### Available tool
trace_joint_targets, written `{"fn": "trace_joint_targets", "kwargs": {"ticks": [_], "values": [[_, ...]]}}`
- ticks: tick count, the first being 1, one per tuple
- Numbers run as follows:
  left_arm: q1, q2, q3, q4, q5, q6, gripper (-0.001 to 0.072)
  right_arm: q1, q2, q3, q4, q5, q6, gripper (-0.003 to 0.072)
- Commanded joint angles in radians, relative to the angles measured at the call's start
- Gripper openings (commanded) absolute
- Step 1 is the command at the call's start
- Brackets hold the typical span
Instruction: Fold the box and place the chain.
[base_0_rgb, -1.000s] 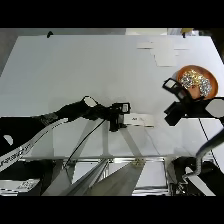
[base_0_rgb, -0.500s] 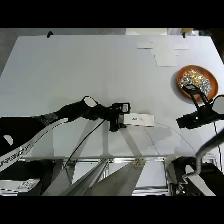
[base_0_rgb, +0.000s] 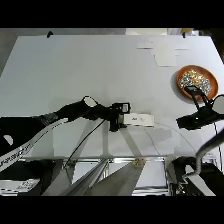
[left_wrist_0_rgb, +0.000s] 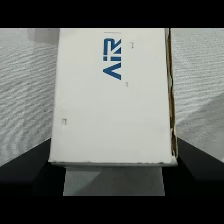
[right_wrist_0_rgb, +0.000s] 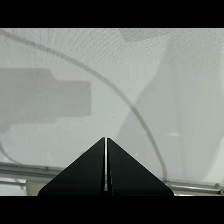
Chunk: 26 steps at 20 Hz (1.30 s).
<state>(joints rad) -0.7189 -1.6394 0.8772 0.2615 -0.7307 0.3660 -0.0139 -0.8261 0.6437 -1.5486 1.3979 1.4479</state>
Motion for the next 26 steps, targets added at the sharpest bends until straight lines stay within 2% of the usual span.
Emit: {"fn": "trace_joint_targets", "kwargs": {"ticks": [1,12,13,14,20,23,26], "values": [[0.000,0.000,0.000,0.000,0.000,0.000,0.0333,-0.001,-0.001,0.000,0.001,0.002,0.004,0.0016],[0.000,0.002,0.000,0.000,-0.006,0.000,0.0331,-0.001,-0.001,0.000,0.001,0.002,0.003,0.0016],[0.000,0.001,0.000,-0.013,0.000,0.001,0.0311,-0.001,-0.001,0.000,0.001,0.002,0.004,0.0016],[0.000,0.002,0.000,-0.030,0.002,0.001,0.0257,-0.001,-0.001,0.000,0.001,0.002,0.003,0.0016],[0.000,0.003,0.000,-0.029,-0.010,0.000,0.0251,-0.001,-0.001,0.000,0.002,0.002,0.004,0.0016],[0.013,0.045,0.000,-0.027,0.000,0.000,0.0251,-0.001,-0.001,0.000,0.002,0.002,0.003,0.0016],[0.059,0.145,0.000,-0.003,0.002,-0.046,0.0252,-0.001,-0.001,0.000,0.002,0.002,0.003,0.0016]]}}
